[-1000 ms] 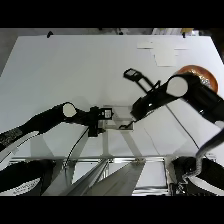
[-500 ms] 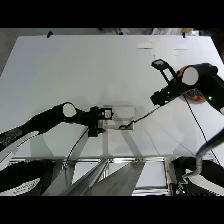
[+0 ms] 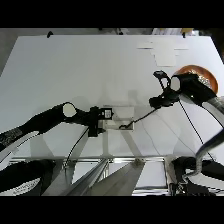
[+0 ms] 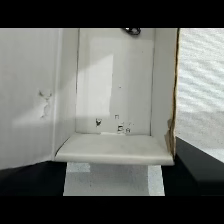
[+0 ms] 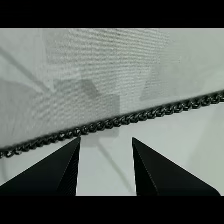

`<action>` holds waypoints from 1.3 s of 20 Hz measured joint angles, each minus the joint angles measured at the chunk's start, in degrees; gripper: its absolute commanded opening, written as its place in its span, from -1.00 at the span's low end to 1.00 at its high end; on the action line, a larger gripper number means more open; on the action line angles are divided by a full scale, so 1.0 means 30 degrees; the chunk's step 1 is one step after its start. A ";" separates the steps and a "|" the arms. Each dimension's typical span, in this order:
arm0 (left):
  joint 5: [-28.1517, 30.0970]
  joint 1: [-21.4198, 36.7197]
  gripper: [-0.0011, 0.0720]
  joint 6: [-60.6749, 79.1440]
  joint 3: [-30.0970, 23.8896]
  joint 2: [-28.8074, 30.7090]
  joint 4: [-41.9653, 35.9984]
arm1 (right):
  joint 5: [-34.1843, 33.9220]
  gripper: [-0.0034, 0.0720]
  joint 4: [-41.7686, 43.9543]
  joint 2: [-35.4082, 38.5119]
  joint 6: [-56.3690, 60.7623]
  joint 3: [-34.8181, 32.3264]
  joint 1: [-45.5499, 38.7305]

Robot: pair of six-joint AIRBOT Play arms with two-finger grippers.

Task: Fold the box and place the chain.

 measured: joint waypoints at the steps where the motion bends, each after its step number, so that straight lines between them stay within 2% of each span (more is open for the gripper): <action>1: 0.0000 0.0000 -0.12 0.0000 0.0000 0.0000 0.0007 | -0.0109 0.06 0.0015 -0.0131 0.0073 -0.0029 0.0000; 12: 0.0000 0.0000 -0.12 0.0000 0.0000 0.0000 0.0007 | -0.0393 0.04 0.0124 -0.1275 0.1195 -0.0073 0.0000; 15: 0.0000 0.0000 -0.12 0.0000 0.0000 0.0000 0.0007 | -0.0255 -0.22 0.0102 -0.1406 0.1333 -0.0175 -0.0007; 17: 0.0000 0.0000 -0.12 0.0000 0.0000 0.0000 0.0007 | -0.0204 -0.57 -0.0007 -0.1450 0.1486 -0.0306 -0.0022; 18: 0.0000 0.0000 -0.12 0.0000 0.0000 0.0000 0.0000 | -0.0182 -0.65 -0.0073 -0.1464 0.1559 -0.0335 -0.0036; 22: 0.0000 0.0000 -0.12 0.0000 0.0000 0.0000 0.0000 | -0.0066 -0.63 -0.0066 -0.1486 0.1617 -0.0415 0.0051; 23: 0.0000 0.0000 -0.12 0.0000 0.0000 0.0000 0.0007 | -0.0007 -0.57 -0.0073 -0.1494 0.1625 -0.0423 0.0131; 24: 0.0000 0.0000 -0.12 0.0000 0.0000 0.0000 0.0000 | 0.0029 -0.46 -0.0073 -0.1494 0.1632 -0.0437 0.0226; 25: 0.0000 0.0000 -0.12 0.0000 0.0000 0.0000 0.0007 | 0.0080 -0.23 -0.0029 -0.1494 0.1639 -0.0437 0.0328; 26: 0.0000 0.0000 -0.12 0.0000 0.0000 0.0000 0.0007 | 0.0364 -0.10 0.0291 -0.1545 0.1712 -0.0488 0.0459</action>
